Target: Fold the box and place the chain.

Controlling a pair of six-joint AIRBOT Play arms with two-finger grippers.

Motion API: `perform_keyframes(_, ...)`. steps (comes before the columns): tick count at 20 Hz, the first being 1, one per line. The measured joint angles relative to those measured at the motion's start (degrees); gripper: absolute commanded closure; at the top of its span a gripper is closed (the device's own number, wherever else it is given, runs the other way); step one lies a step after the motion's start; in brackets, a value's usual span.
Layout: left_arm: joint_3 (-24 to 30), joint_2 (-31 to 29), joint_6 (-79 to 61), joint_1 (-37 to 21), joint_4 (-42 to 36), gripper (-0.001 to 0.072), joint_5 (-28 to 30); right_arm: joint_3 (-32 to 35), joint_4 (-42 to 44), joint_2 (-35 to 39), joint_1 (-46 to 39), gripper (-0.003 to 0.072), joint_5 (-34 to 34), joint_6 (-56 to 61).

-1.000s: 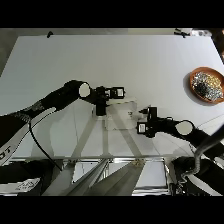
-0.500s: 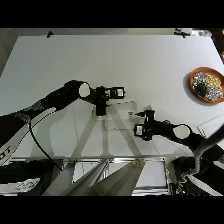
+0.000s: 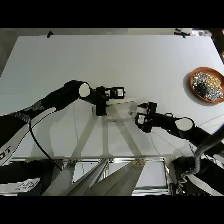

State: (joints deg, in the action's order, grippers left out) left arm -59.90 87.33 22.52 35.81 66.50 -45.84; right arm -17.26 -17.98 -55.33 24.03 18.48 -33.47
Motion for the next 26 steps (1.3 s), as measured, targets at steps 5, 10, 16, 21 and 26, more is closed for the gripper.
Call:
perform_keyframes(5,0.0,0.0,0.0,0.0,0.0,0.0699,0.0,-3.8,0.3,-4.2,-2.3,-0.0003,4.9,-3.5)
perform_keyframes(10,0.0,0.0,0.0,0.0,0.0,0.0699,0.0,-5.6,1.3,-6.8,-4.8,-0.0002,7.3,-5.0)
perform_keyframes(16,0.0,0.0,0.0,0.0,0.0,0.0699,0.0,-6.5,2.5,-7.6,-7.0,-0.0003,9.7,-6.4)
perform_keyframes(21,0.0,0.0,0.0,0.0,0.0,0.0699,0.0,-6.9,5.0,-8.7,-7.3,-0.0003,10.7,-7.3)
perform_keyframes(26,0.0,0.0,0.0,0.0,0.0,0.0699,0.0,-8.4,6.0,-11.9,-9.0,-0.0003,14.6,-7.5)
